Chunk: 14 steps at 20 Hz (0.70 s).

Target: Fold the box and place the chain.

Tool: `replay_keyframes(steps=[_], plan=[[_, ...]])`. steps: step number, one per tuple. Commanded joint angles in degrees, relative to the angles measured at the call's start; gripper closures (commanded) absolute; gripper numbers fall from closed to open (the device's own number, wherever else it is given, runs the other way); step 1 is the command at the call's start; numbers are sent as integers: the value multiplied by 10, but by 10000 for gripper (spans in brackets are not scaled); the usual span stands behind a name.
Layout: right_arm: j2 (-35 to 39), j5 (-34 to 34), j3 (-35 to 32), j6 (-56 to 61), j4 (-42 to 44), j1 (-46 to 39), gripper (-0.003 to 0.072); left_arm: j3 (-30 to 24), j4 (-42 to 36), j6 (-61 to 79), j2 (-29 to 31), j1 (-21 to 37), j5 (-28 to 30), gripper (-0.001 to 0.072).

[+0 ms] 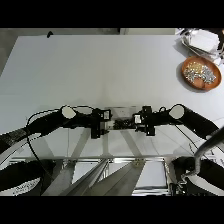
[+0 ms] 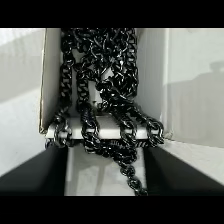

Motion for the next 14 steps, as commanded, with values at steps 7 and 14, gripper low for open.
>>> replay_keyframes(steps=[7,14], plan=[[-18,-3,0,1,12,2,668,0,0,0,0,-1,0,573],[56,-1,0,38,-56,-23,668,0,0,0,0,-1,0,573]])
